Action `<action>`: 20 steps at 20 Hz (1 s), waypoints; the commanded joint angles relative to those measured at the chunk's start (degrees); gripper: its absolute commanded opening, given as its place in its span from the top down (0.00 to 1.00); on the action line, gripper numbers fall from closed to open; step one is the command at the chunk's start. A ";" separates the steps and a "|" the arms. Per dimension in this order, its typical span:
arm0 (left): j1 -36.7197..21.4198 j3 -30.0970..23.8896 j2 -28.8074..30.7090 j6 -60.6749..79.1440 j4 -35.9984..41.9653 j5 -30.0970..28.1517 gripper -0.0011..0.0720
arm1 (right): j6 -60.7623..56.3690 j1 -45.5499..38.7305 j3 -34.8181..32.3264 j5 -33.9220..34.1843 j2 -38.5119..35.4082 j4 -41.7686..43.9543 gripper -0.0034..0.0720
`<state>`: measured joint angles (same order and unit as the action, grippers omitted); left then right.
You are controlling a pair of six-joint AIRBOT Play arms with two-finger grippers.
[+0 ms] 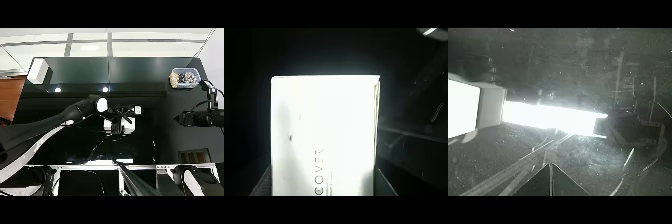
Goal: Fold the box and place the chain.
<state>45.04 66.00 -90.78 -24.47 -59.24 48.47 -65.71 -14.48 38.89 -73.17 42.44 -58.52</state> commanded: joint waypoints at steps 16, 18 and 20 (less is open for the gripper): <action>-68.39 -0.48 12.96 -47.74 -25.73 16.22 0.43 | -2.71 -0.02 -1.53 1.97 -0.02 1.16 0.93; -69.22 -0.37 12.57 -47.19 -25.77 8.13 0.43 | -3.98 -0.02 -1.53 2.84 -0.02 1.70 0.93; -68.87 -0.33 11.10 -44.48 -24.59 0.59 0.53 | -7.10 -0.02 -1.55 3.85 -0.02 2.19 0.93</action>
<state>-21.32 65.56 -78.67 -71.20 -85.25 60.10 -69.32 -14.48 37.36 -70.81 42.44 -57.28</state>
